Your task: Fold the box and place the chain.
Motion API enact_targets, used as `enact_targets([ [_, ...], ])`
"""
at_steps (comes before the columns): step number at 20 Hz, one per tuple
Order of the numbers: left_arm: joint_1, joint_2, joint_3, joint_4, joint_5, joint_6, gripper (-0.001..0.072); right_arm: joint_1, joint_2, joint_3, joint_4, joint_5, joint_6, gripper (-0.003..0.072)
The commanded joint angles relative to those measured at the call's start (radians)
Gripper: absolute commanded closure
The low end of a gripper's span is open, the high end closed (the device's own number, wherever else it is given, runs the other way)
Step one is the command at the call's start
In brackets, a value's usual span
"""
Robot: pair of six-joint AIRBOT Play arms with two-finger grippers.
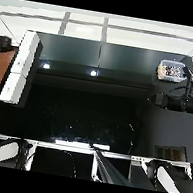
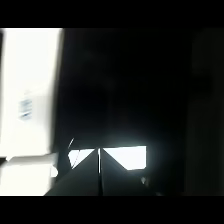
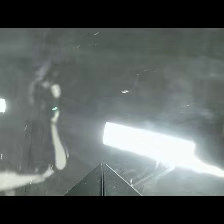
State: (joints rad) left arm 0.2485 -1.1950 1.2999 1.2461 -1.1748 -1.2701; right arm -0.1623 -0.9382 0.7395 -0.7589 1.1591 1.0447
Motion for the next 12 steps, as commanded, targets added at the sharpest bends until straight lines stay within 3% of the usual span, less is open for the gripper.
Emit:
enact_targets([
  [1, -0.253, 0.164, -0.196, -0.043, 0.232, -0.073, 0.0686, 0.122, 0.001, 0.000, -0.136, -0.061, -0.035, 0.0671],
  [4, -0.443, 0.340, -0.541, -0.002, 0.514, -0.073, 0.0686, 0.231, 0.000, -0.037, -0.378, -0.310, 0.126, 0.0671],
  [6, -0.465, 0.416, -0.674, 0.027, 0.555, -0.074, 0.0685, 0.226, 0.000, -0.076, -0.463, -0.458, 0.200, 0.0670],
  [8, -0.449, 0.464, -0.714, 0.032, 0.512, -0.073, 0.0683, 0.210, 0.001, -0.088, -0.537, -0.498, 0.219, 0.0670],
  [12, -0.442, 0.483, -0.714, 0.024, 0.460, -0.073, 0.0683, 0.204, 0.000, -0.087, -0.532, -0.498, 0.219, 0.0669],
])
